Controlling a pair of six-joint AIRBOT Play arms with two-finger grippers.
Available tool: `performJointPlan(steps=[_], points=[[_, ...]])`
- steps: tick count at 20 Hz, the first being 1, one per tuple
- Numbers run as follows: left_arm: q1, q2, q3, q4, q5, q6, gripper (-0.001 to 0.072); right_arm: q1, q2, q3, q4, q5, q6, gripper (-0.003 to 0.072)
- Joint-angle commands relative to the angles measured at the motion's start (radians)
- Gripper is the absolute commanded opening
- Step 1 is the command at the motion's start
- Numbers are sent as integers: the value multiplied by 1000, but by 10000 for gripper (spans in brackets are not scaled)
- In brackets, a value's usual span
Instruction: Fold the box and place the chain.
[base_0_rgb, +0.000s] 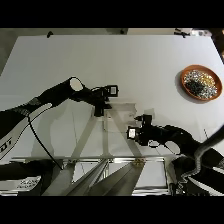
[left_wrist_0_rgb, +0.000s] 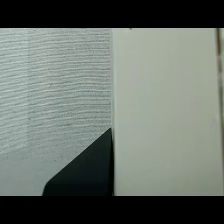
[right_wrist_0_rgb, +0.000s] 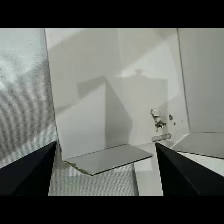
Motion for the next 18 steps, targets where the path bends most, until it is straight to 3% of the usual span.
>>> performJointPlan(steps=[1, 7, 13, 18], points=[[0, -1, 1, 0, 0, 0, 12, 3, -8, 0, 29, -40, 0, 697], [0, -1, 1, 0, 0, 0, 12, -6, -8, 16, 125, -80, -99, 697], [0, -1, 1, 0, 0, 0, 12, -92, -8, 83, 167, -53, -141, 698], [0, 0, 1, 0, 0, 0, 12, -149, -8, 92, 297, -26, -271, 697]])
